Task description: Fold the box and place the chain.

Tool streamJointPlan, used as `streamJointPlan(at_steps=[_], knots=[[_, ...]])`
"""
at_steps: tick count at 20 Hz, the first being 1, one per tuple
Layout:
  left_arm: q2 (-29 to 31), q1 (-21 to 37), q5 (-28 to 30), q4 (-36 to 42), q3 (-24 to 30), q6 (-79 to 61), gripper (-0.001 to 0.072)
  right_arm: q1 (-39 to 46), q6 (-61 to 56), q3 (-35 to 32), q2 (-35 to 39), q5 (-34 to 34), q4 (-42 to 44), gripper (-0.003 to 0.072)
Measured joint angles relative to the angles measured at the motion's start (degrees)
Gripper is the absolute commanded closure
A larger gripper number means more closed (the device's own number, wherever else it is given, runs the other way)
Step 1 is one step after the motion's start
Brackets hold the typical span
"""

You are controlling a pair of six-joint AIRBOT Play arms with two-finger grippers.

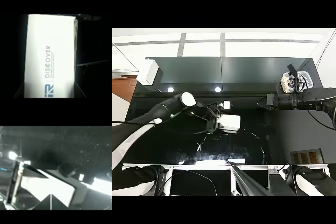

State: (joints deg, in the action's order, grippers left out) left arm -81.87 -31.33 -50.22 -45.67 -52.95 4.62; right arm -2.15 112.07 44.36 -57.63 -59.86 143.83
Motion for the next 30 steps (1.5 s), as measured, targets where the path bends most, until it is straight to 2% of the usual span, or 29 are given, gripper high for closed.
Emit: streamJointPlan(at_steps=[4,10,13,16,17,20,23,25,30], knots=[[3.17,10.25,-5.53,-6.82,-0.52,9.73,0.0371,2.32,0.0,0.11,0.0,-0.33,0.39,0.0662],[6.29,37.03,-11.98,-12.24,-0.63,24.55,0.0373,3.39,0.61,0.11,0.0,-0.83,0.35,0.0662],[6.58,51.08,-11.21,-13.27,-0.63,30.6,0.0373,3.5,0.76,0.11,0.0,-0.74,0.0,0.0662],[6.45,60.24,-7.63,-13.55,-0.63,34.49,0.0373,3.54,0.85,0.11,0.0,-0.57,-0.28,0.0662],[6.43,61.9,-6.12,-13.53,-0.63,34.95,0.0373,3.54,0.85,0.11,0.0,-0.55,-0.46,0.0662],[5.92,64.72,3.23,-13.55,-0.63,36.22,0.0372,3.54,0.87,0.11,0.0,-0.59,-0.59,0.0662],[4.48,65.35,12.52,-13.4,-0.63,36.79,0.0371,3.48,0.87,0.11,0.0,-1.44,-0.79,0.0662],[2.84,64.92,16.72,-12.76,-0.85,36.98,0.0371,3.48,0.87,0.11,0.0,-1.68,-0.92,0.0662],[0.02,61.64,21.49,-12.09,-1.33,37.18,0.0371,3.48,0.87,0.11,0.0,-1.7,-0.94,0.0662]])
